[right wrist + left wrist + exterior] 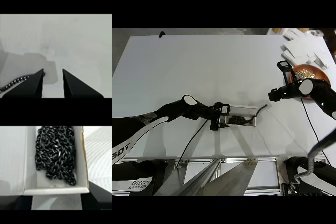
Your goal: Fold the box and place the chain.
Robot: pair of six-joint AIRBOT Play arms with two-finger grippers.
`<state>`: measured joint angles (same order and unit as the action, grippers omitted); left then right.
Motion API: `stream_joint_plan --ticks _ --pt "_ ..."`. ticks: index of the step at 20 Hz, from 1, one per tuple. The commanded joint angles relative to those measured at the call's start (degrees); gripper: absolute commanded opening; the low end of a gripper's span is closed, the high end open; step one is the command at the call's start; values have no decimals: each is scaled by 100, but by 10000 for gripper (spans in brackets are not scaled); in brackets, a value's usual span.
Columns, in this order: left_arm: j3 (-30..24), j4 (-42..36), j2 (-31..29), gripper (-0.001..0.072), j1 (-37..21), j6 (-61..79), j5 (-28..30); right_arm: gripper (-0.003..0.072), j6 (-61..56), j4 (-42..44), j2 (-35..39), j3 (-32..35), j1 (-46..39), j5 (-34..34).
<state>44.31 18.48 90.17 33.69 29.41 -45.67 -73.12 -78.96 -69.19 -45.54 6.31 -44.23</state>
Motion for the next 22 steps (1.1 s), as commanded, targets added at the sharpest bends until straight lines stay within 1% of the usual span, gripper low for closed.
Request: stream_joint_plan --ticks 1,5,7,11,15,16,17,22 --pt "0 0 0 252 -2 2 0 272 -39 -15 -195 92 188 22" --pt "0 0 0 252 -2 2 2 271 -44 -15 -496 92 520 17" --pt "0 0 0 252 -2 2 2 271 -79 -15 -498 92 542 -15" --pt "0 0 0 252 -2 0 2 271 -219 -238 -498 92 542 -376" --pt "0 0 0 252 -2 2 2 269 -365 -249 -498 92 542 -286" --pt "0 0 0 252 -2 2 2 235 -433 -286 -498 92 542 -267" --pt "0 0 0 252 -2 0 2 219 -538 -369 -501 92 542 -249" --pt "0 0 0 252 -2 0 2 219 -643 -494 -503 92 542 -260"
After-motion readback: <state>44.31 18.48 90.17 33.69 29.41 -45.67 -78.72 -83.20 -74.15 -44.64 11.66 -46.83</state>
